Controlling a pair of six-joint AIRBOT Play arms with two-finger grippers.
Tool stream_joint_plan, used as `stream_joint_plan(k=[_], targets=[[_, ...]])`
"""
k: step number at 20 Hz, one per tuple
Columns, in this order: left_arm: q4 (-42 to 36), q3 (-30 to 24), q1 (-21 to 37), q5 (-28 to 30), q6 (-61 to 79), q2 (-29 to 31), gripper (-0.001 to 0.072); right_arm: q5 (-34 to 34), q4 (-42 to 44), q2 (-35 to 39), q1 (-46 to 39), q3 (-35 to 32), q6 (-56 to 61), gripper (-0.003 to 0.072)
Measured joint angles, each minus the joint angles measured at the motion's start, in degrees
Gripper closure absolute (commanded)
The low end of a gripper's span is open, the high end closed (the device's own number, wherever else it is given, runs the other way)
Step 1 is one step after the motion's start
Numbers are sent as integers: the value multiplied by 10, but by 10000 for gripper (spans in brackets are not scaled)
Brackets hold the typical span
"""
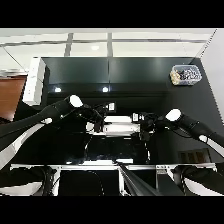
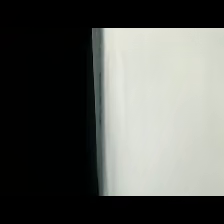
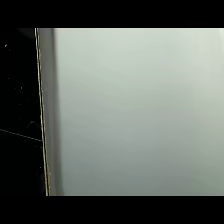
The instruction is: Fold the box and place the chain.
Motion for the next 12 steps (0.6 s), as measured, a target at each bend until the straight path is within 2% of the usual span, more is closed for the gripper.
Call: stream_joint_plan(k=[4,5,6,7,10,11,12], targets=[[0,0,1,0,0,0,675,0,0,0,0,0,0,553],[0,0,2,0,0,0,601,0,0,0,0,0,0,553],[2,0,2,2,0,1,396,0,0,0,0,0,0,553],[11,0,4,-3,1,3,291,0,0,0,0,0,-1,553],[9,1,7,-7,0,21,277,-1,0,0,0,0,-1,552],[9,1,8,-8,-2,31,223,-1,1,0,0,0,0,552],[17,1,11,-8,-8,41,75,-1,1,0,0,0,0,552]])
